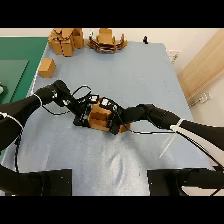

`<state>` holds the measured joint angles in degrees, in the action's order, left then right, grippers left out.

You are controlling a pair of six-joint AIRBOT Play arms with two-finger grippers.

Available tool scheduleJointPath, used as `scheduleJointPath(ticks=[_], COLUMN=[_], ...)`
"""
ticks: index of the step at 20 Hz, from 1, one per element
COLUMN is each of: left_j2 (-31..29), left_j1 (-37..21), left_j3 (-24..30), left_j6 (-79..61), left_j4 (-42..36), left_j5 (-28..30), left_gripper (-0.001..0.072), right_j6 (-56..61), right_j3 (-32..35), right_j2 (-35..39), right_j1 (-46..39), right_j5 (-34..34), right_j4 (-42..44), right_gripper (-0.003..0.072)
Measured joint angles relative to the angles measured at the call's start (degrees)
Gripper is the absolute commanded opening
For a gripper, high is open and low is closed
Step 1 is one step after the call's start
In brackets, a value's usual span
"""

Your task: Fold the box.

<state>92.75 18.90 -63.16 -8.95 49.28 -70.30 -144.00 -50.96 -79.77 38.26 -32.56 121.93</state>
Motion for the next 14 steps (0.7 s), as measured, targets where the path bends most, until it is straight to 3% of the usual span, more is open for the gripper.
scheduleJointPath(ticks=[5,6,7,8,9,14], left_j2=[0.02,0.02,0.02,0.02,0.02,0.02], left_j1=[-0.02,-0.02,-0.02,-0.02,-0.02,-0.02], left_j3=[-0.02,-0.02,-0.02,-0.02,0.00,-0.02], left_j6=[0.00,0.00,-0.02,-0.02,0.04,0.09], left_j4=[0.00,0.00,0.00,0.00,-0.02,0.00], left_j5=[-0.02,-0.02,-0.02,-0.04,-0.07,-0.09], left_gripper=[0.0016,0.0016,0.0016,0.0016,0.0016,0.0017], right_j6=[0.72,1.22,2.16,3.69,5.55,11.82], right_j3=[-0.02,-0.04,-0.04,-0.04,-0.02,-0.02], right_j2=[-0.13,-0.11,0.02,0.33,0.72,6.23], right_j1=[-0.07,-0.11,-0.28,-0.70,-1.27,-4.07], right_j5=[-0.44,-0.79,-1.62,-3.30,-5.35,-14.14], right_j4=[0.26,0.22,-0.28,-1.42,-2.45,-5.18], right_gripper=[0.0467,0.0407,0.0268,0.0078,0.0006,0.0003])
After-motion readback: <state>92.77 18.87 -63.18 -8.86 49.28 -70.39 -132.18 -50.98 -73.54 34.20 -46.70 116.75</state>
